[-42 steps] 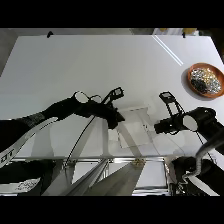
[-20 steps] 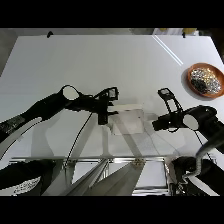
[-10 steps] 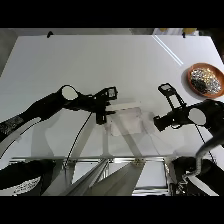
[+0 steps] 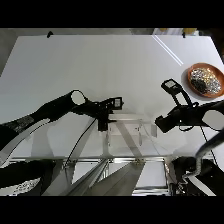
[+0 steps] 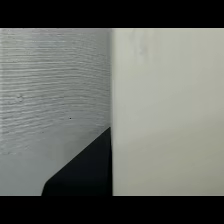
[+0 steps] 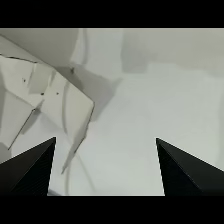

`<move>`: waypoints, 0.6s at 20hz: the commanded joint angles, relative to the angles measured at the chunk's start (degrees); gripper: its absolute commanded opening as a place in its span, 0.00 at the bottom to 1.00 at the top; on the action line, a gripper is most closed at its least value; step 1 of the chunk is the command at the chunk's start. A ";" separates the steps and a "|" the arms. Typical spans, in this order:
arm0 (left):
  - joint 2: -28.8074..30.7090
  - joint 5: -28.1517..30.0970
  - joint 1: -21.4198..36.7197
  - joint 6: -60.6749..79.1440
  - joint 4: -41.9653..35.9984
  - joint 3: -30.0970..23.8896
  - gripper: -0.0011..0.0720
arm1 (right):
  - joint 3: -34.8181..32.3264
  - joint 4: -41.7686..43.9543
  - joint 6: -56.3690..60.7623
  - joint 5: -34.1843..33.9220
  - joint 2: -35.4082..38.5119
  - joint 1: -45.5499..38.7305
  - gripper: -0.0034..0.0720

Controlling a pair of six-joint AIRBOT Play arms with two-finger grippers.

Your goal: Fold the box and place the chain.

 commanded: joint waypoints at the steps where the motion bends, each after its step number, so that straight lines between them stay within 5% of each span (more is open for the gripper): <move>1: -0.63 2.12 -0.66 4.35 -1.36 0.02 0.02 | 0.20 0.24 -0.72 -0.96 1.57 0.02 0.97; 12: -1.77 7.26 -0.68 4.87 -2.54 0.02 0.02 | 0.20 1.86 -0.79 -3.69 1.57 0.02 0.96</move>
